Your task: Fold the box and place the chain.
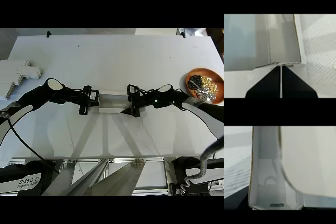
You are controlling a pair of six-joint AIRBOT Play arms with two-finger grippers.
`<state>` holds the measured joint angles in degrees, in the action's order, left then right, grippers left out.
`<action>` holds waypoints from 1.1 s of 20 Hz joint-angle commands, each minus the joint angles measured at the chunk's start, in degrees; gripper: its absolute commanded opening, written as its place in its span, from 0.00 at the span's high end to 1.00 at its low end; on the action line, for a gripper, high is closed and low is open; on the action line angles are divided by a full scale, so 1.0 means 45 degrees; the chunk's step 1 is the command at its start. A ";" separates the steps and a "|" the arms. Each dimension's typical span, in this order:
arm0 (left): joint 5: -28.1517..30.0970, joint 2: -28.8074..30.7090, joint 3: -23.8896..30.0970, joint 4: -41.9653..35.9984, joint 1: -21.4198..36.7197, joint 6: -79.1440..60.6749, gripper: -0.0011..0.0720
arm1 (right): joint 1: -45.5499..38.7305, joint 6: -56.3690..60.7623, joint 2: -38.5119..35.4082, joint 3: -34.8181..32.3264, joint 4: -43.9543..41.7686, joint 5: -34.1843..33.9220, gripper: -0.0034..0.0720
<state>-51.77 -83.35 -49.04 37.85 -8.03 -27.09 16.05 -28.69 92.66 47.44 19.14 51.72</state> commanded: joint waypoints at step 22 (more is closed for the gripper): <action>-0.0311 -0.0141 0.0622 -0.1166 0.0141 0.0005 0.98 | 0.0000 0.0029 0.0000 0.0010 -0.0010 -0.0010 0.27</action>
<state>-54.57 -84.31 -46.35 33.08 -7.77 -27.00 16.08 -28.49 92.68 47.44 18.87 51.46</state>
